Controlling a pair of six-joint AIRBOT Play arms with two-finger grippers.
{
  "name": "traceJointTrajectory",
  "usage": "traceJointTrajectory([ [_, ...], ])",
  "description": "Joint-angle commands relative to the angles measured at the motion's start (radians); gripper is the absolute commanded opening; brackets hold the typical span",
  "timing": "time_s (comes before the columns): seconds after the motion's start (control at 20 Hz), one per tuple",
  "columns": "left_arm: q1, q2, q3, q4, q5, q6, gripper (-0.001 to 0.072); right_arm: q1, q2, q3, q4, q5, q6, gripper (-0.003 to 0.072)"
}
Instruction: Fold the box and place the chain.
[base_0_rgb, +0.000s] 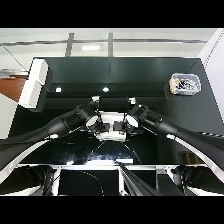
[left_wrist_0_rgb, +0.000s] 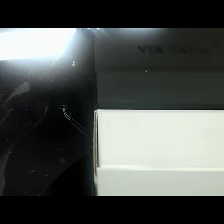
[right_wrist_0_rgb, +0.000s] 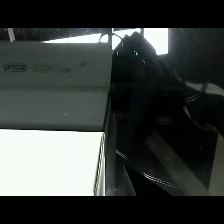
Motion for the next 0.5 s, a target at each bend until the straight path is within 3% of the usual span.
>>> traceJointTrajectory([
  [0.0, 0.001, -0.001, 0.0, 0.0, 0.0, 0.0, 0.0027, 0.002, -0.01, 0.0, -0.004, -0.003, 0.003, 0.0299],
  [0.1, 0.001, -0.001, 0.0, 0.001, 0.0, 0.0, 0.0027, 0.002, -0.011, 0.0, -0.007, -0.004, 0.003, 0.0299],
  [0.25, 0.001, -0.001, 0.0, 0.0, 0.0, 0.0, 0.0027, 0.002, -0.011, 0.0, -0.003, -0.011, -0.004, 0.0163],
  [0.3, 0.001, -0.001, 0.0, 0.0, 0.0, 0.0, 0.0027, 0.002, -0.011, 0.001, -0.004, -0.011, -0.005, 0.0087],
  [0.45, 0.001, -0.001, 0.0, 0.0, 0.0, 0.0, 0.0026, 0.002, -0.011, 0.003, -0.003, -0.013, -0.004, 0.0052],
])
